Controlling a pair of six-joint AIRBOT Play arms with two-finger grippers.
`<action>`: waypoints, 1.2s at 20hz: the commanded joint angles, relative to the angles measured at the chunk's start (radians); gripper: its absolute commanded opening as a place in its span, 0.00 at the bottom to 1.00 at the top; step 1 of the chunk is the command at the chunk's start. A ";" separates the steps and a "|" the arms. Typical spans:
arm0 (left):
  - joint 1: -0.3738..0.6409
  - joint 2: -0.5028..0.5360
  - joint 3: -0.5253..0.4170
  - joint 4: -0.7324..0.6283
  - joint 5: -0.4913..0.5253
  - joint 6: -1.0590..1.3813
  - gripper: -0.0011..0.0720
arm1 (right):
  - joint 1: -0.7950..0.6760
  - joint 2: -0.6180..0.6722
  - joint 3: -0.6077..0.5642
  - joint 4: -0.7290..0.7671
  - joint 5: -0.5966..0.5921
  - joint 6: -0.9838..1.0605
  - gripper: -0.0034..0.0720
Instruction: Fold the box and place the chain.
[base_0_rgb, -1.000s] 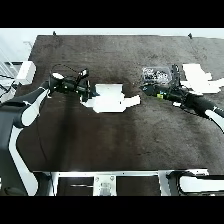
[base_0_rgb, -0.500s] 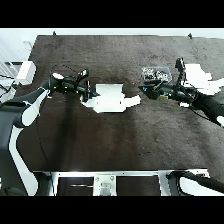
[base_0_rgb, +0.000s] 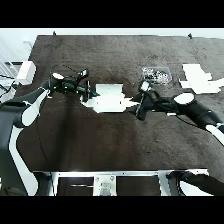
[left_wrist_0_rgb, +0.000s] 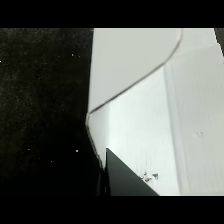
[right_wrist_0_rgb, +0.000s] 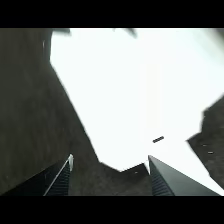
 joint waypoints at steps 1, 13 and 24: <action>0.000 -0.001 0.000 -0.003 0.000 0.000 0.04 | 0.093 -0.071 -0.011 -0.061 -0.105 -0.051 0.81; 0.000 -0.001 0.000 -0.003 0.000 0.000 0.04 | 0.198 -0.192 -0.009 -0.016 -0.430 -0.154 0.87; 0.000 -0.001 0.000 -0.003 -0.001 0.000 0.04 | 0.149 -0.203 0.095 -0.016 -0.404 -0.127 0.87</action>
